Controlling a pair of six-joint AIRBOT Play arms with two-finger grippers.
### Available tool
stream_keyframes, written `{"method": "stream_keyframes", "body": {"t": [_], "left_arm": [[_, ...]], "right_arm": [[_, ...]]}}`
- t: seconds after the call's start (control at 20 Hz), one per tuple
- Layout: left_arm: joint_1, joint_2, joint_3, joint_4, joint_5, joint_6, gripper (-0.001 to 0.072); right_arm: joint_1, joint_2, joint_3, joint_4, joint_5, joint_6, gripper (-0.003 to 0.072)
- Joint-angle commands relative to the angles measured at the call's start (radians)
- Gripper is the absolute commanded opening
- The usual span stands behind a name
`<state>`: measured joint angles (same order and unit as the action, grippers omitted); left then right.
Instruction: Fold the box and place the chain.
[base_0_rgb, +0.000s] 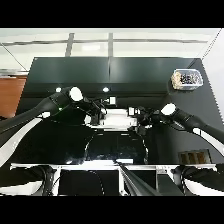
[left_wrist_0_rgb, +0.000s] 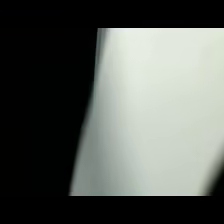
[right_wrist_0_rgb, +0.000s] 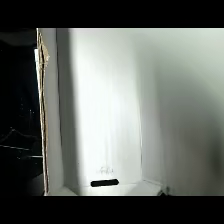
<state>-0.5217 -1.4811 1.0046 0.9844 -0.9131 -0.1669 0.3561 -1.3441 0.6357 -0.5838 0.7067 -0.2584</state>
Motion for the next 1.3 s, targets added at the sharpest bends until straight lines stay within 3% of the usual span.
{"method": "stream_keyframes", "body": {"t": [0.0,0.2,0.3,0.4,0.45,0.6,0.75,0.9,1.0,1.1,1.25], "left_arm": [[0.001,0.038,0.017,0.111,-0.062,-0.082,0.0539],[0.002,0.161,0.051,0.492,-0.207,-0.605,0.0561],[0.019,0.213,0.050,0.579,-0.332,-0.797,0.0522],[0.061,0.237,0.042,0.509,-0.438,-0.905,0.0043],[0.088,0.245,0.024,0.393,-0.455,-0.927,0.0026],[0.127,0.251,-0.086,-0.074,-0.357,-0.855,0.0026],[0.123,0.244,-0.201,-0.420,-0.128,-0.640,0.0026],[0.124,0.236,-0.225,-0.492,0.151,-0.618,0.0027],[0.123,0.236,-0.224,-0.529,0.258,-0.611,0.0027],[0.123,0.229,-0.215,-0.512,0.288,-0.518,0.0027],[0.117,0.192,-0.153,-0.319,0.260,-0.529,0.0026]], "right_arm": [[0.001,-0.001,0.000,-0.004,-0.001,0.000,0.0478],[0.001,-0.001,0.000,-0.005,-0.001,0.000,0.0477],[0.002,-0.001,0.000,-0.005,-0.001,0.000,0.0477],[0.002,-0.001,0.000,-0.004,-0.001,0.000,0.0477],[0.002,-0.001,0.000,-0.005,-0.002,0.000,0.0477],[0.002,-0.001,0.000,-0.005,-0.002,0.000,0.0478],[0.001,-0.001,0.000,-0.004,-0.002,0.000,0.0478],[0.002,-0.001,0.000,-0.005,-0.002,0.000,0.0477],[0.002,-0.001,0.000,-0.005,-0.002,0.000,0.0478],[0.002,-0.001,0.000,-0.004,-0.003,0.001,0.0477],[0.002,-0.001,0.000,-0.001,-0.008,0.003,0.0477]]}}
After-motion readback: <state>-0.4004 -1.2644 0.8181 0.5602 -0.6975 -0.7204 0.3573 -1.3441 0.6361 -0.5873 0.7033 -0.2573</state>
